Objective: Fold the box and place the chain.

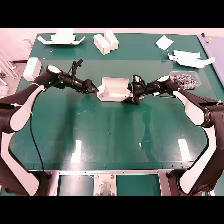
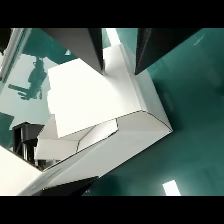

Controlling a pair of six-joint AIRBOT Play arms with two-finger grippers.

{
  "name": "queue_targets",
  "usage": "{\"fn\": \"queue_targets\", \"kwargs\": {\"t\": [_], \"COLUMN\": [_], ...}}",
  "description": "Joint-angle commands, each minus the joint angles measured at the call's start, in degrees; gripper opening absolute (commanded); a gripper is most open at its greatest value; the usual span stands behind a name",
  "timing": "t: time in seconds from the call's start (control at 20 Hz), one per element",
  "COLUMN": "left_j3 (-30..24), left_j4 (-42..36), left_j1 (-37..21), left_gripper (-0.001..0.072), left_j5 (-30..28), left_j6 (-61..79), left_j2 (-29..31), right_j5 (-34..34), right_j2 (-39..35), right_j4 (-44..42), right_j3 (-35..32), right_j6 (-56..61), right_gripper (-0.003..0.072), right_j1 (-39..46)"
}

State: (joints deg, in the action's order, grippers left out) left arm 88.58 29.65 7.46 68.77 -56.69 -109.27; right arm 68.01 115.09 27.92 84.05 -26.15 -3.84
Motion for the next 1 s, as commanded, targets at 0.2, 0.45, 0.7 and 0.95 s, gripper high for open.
{"fn": "queue_targets", "kwargs": {"t": [0.2,0.45,0.7,0.95], "left_j3": [0.0,0.0,0.0,2.6], "left_j4": [0.9,0.4,1.0,4.1], "left_j1": [0.0,2.5,3.8,4.8], "left_gripper": [0.0418,0.0419,0.0419,0.0487], "left_j5": [-2.2,-2.1,-3.7,-5.1], "left_j6": [0.2,0.2,-0.5,-3.8], "left_j2": [0.0,0.0,0.0,0.0], "right_j5": [0.0,0.0,0.0,0.0], "right_j2": [0.0,0.0,0.0,0.0], "right_j4": [0.0,0.0,0.0,0.0], "right_j3": [0.0,0.0,0.0,0.0], "right_j6": [0.0,0.0,0.0,0.0], "right_gripper": [0.0558,0.0558,0.0558,0.0558], "right_j1": [-0.1,-0.1,-0.1,-0.1]}}
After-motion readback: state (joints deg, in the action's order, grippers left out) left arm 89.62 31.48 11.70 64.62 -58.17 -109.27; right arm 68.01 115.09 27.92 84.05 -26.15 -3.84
